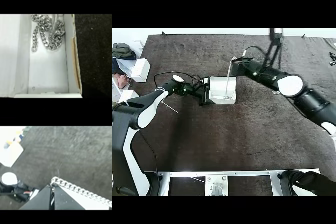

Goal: Fold the box and place the chain.

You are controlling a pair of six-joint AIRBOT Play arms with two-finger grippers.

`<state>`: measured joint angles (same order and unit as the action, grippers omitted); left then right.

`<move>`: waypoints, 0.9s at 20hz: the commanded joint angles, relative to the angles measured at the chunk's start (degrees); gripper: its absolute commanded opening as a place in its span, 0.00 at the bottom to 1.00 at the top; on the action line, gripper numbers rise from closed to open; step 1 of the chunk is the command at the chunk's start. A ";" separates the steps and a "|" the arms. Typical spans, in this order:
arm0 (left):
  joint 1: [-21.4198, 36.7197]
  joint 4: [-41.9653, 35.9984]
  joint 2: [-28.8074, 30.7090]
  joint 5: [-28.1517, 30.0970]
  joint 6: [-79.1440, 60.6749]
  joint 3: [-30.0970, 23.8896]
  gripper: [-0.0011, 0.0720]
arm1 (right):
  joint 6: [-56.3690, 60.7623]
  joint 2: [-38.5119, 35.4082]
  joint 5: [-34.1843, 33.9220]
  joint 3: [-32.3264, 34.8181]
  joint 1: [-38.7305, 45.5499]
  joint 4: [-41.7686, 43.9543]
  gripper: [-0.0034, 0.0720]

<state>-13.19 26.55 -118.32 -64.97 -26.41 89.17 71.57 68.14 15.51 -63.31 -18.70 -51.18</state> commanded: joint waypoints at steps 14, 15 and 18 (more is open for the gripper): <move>0.02 0.02 0.04 0.00 0.00 0.00 0.47 | 2.14 2.21 11.34 12.81 18.32 -5.18 0.46; 0.02 0.02 0.04 0.02 0.00 0.00 0.47 | 2.93 1.51 10.36 15.41 22.23 -5.18 0.46; 0.02 0.02 0.04 0.00 0.00 0.00 0.47 | 5.01 2.93 8.35 19.41 31.10 -4.94 0.46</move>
